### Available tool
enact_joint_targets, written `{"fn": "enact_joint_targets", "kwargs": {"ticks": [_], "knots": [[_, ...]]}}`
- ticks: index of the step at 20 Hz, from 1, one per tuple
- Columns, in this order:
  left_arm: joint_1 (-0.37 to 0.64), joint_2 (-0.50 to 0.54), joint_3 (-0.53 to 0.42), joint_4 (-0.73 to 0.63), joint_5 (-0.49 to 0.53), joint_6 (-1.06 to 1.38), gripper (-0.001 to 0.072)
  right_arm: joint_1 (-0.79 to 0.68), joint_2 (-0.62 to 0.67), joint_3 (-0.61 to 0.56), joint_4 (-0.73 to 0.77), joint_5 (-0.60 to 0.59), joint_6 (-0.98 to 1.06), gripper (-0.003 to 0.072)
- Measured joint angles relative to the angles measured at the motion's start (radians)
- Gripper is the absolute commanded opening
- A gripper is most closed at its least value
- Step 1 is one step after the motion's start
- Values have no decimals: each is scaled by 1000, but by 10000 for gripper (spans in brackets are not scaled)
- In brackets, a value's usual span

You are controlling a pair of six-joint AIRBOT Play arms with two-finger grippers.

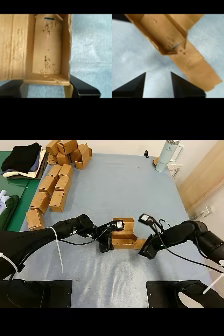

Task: Fold the box.

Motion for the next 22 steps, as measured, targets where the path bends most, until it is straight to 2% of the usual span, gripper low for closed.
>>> {"fn": "enact_joint_targets", "kwargs": {"ticks": [4, 8, 9, 10, 12, 22], "knots": [[0, 0, 0, 0, 0, 0, 468, 20, -37, -14, -116, 142, -197, 527], [0, 0, 0, 0, -1, 0, 468, 26, -87, -17, -93, 257, -351, 495], [0, 0, 0, 0, -1, 0, 468, 27, -93, -18, -67, 272, -383, 428], [0, 0, 0, 0, -1, 0, 467, 27, -98, -18, -47, 286, -410, 280], [0, 0, 0, 0, -1, 0, 468, 27, -103, -18, -12, 302, -454, 220], [0, 0, 0, 1, -1, 0, 468, 72, -141, -18, 107, 363, -593, 217]]}}
